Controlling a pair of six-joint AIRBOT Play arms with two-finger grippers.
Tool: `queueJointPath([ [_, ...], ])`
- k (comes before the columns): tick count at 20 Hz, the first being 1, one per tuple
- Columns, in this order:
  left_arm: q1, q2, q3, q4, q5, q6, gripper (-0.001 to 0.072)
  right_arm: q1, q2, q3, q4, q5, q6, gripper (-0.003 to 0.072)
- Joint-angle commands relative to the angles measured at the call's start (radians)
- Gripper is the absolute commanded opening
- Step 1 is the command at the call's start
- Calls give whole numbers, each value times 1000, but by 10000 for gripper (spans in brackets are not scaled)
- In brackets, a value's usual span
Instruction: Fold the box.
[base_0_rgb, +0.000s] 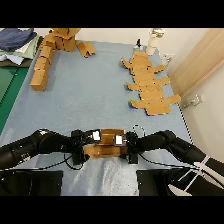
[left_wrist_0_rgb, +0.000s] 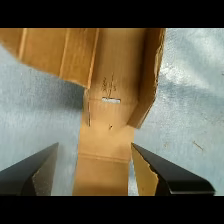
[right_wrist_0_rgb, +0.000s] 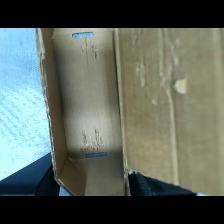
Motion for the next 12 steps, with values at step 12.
queueJointPath([
  [12, -29, -31, -1, -76, -13, 22, 680, 0, 0, 1, 0, 0, 0, 519],
])
